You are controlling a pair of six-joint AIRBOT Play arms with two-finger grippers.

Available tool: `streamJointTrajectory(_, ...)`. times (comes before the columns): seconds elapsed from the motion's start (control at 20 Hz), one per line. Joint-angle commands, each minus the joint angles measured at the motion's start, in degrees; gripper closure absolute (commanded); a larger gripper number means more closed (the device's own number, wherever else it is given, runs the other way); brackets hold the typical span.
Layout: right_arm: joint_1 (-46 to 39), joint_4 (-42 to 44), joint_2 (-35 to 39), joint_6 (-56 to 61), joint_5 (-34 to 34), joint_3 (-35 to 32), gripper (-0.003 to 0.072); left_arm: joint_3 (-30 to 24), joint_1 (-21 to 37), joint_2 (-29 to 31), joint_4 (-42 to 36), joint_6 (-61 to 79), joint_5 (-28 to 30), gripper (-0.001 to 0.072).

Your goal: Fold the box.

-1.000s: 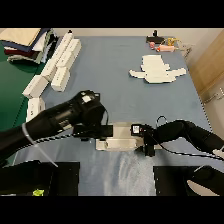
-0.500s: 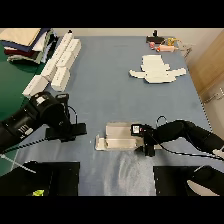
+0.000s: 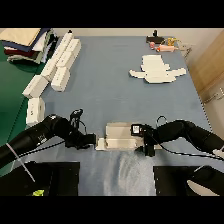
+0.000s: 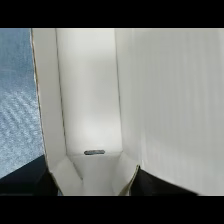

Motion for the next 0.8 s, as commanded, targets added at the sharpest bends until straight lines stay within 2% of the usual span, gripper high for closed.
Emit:
streamJointTrajectory(0.0,0.00,0.00,-0.04,0.00,0.00,0.00,0.0189,-1.64,2.21,-3.78,-8.59,11.96,6.27,0.0694)
streamJointTrajectory(0.15,0.00,0.00,-0.04,0.00,0.00,0.00,0.0189,-1.57,2.95,-4.92,-17.79,21.16,6.93,0.0694)
streamJointTrajectory(0.4,0.00,0.00,-0.04,0.00,0.02,0.00,0.0188,1.25,2.93,-3.85,-18.23,21.40,0.72,0.0694)
streamJointTrajectory(0.7,0.00,0.00,-0.04,0.00,0.02,0.00,0.0189,2.78,2.93,-0.85,-17.57,17.86,0.17,0.0690)
streamJointTrajectory(0.75,0.00,0.00,-0.04,0.00,0.00,0.00,0.0189,2.78,2.93,-0.85,-17.73,17.70,0.20,0.0559)
